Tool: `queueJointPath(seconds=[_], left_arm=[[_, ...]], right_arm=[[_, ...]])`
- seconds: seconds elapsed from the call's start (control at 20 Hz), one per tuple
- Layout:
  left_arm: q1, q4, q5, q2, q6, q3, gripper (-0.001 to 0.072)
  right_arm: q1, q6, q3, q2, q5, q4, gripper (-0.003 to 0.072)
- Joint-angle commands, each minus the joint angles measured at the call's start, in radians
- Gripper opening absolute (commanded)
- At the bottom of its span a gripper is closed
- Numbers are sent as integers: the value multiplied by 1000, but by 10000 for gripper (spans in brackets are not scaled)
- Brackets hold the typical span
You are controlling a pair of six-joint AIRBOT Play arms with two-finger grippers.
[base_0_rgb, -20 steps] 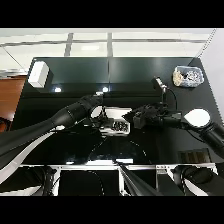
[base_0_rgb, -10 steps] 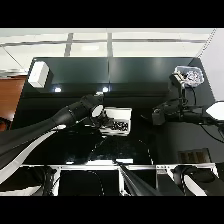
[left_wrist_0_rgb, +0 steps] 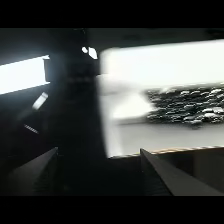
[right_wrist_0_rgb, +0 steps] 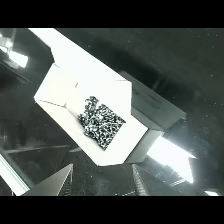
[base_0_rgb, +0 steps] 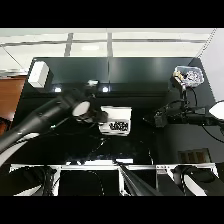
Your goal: Fold the box and place the chain.
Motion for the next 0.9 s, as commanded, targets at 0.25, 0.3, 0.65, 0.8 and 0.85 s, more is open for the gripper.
queueJointPath(seconds=[0.25, 0.3, 0.65, 0.8, 0.85], left_arm=[[513, -733, 217, 159, 745, -422, 572], [533, -845, 222, 143, 945, -446, 572], [496, -906, 249, 48, 2155, -457, 713], [475, -862, 332, 40, 2374, -455, 713], [476, -873, 348, 16, 2383, -452, 713]], right_arm=[[-1, 0, -1, 1, 2, 1, 440], [-1, 0, -1, 1, 1, 1, 440], [-1, 15, -1, 1, -26, 1, 440], [-1, 15, -1, 1, -26, 1, 440], [-1, 15, -1, 1, -27, 2, 440]])
